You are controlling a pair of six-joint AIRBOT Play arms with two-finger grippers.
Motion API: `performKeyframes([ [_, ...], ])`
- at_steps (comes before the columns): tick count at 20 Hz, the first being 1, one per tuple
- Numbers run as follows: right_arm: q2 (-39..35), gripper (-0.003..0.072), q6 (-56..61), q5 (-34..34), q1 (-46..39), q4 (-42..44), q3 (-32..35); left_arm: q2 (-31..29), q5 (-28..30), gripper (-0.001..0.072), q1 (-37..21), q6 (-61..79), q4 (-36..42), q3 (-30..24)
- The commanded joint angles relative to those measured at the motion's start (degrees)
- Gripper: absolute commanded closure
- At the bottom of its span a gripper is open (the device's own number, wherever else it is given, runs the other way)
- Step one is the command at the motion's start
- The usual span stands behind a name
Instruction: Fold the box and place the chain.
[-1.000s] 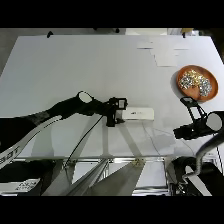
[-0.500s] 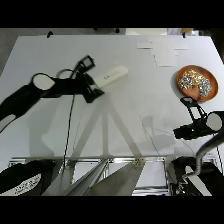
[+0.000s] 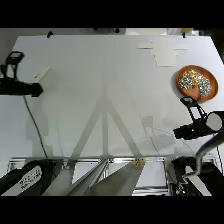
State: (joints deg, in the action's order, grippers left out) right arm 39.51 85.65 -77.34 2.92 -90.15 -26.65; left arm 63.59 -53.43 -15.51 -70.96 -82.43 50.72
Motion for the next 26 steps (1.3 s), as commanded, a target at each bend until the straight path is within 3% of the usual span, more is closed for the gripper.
performKeyframes([
  [1,0.0,0.0664,0.0,0.0,0.0,0.0,0.0,0.7,-1.9,0.0672,-9.9,-4.1,-2.0,-0.2],
  [5,0.0,0.0664,0.0,0.0,0.0,0.0,0.0,2.8,-5.0,0.0667,-12.2,-4.7,-2.2,-1.3],
  [7,0.0,0.0664,0.0,0.0,0.0,0.0,0.0,3.3,-7.7,0.0516,-12.2,-5.1,-2.3,-1.3],
  [8,0.0,0.0664,0.0,0.0,0.0,0.0,0.0,3.4,-9.1,0.0388,-12.2,-5.1,-2.3,-1.3],
  [9,0.0,0.0664,0.0,0.0,0.0,0.0,0.0,3.4,-10.1,0.0336,-12.2,-5.1,-2.3,-1.3],
  [13,0.0,0.0664,0.0,0.0,0.0,0.0,0.0,3.4,-11.4,0.0279,-12.2,-4.9,-2.2,-1.3],
  [17,0.0,0.0664,0.0,0.0,0.0,0.0,0.0,3.4,-13.4,0.0019,-12.1,-5.0,-2.2,-1.3],
  [22,0.0,0.0664,0.0,0.0,0.0,0.0,0.0,2.4,-15.4,0.0009,-10.8,-4.9,-2.5,-1.3],
  [26,0.0,0.0664,0.0,0.0,0.0,0.0,0.0,-5.5,-14.1,0.0011,-6.8,-4.9,-3.8,-1.3],
])
